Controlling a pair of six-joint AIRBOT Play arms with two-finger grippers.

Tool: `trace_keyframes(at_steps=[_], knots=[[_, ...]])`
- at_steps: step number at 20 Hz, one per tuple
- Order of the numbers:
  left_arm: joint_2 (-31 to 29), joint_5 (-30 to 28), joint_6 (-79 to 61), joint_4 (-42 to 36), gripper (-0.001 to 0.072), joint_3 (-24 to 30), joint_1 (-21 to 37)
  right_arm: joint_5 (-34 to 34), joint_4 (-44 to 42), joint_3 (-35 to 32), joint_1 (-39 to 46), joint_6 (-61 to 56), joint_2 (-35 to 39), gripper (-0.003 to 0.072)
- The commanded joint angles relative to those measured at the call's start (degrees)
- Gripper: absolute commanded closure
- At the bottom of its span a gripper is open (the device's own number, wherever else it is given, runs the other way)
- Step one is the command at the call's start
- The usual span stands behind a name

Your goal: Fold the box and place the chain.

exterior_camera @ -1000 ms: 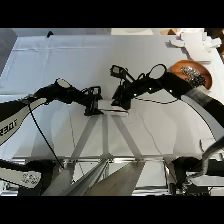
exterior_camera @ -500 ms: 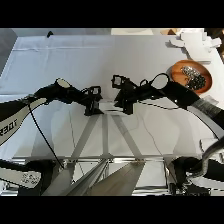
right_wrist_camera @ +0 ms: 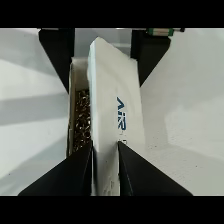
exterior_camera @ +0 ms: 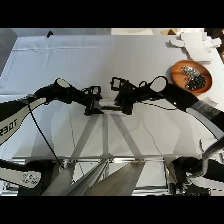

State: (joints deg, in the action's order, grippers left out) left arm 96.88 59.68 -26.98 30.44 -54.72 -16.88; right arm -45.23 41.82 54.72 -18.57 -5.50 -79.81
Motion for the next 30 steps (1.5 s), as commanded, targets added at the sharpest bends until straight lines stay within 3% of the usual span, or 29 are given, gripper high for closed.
trace_keyframes(at_steps=[1,6,8,13,14,15,16,17,24,30], knots=[[-0.04,0.13,-0.02,0.07,0.0389,0.0,0.0,1.42,0.68,-0.81,-1.01,-0.02,0.02,0.0524],[-0.04,0.13,-0.02,0.04,0.0389,0.0,0.0,1.11,0.94,-0.81,-2.23,-0.04,0.04,0.0469],[-0.04,0.13,-0.02,0.07,0.0389,0.0,0.0,1.11,1.03,-0.81,-2.43,-0.24,0.07,0.0254],[-0.04,0.13,-0.02,0.04,0.0389,0.0,0.0,1.29,-0.46,-0.81,-2.36,-0.96,2.99,0.0236],[-0.04,0.13,-0.02,0.07,0.0389,0.0,0.0,1.4,-2.43,-0.81,-2.34,-3.45,4.07,0.0281],[-0.04,0.13,-0.02,0.04,0.0389,0.0,0.0,1.27,-5.75,-0.81,-2.05,-6.73,4.85,0.0371],[-0.04,0.13,-0.02,0.04,0.0389,0.0,0.0,1.27,-9.6,-0.81,-1.64,-9.79,5.18,0.0495],[-0.04,0.13,-0.02,0.04,0.0389,0.0,0.0,1.29,-13.33,-0.81,-1.25,-13.38,5.14,0.067],[-0.04,0.13,-0.02,0.04,0.0389,0.0,0.0,4.37,-16.24,-5.6,-0.22,-39.6,3.06,0.0673],[-0.04,0.13,-0.02,0.07,0.0389,0.0,0.0,4.39,-16.17,-8.33,-0.76,-44.19,0.68,0.0673]])
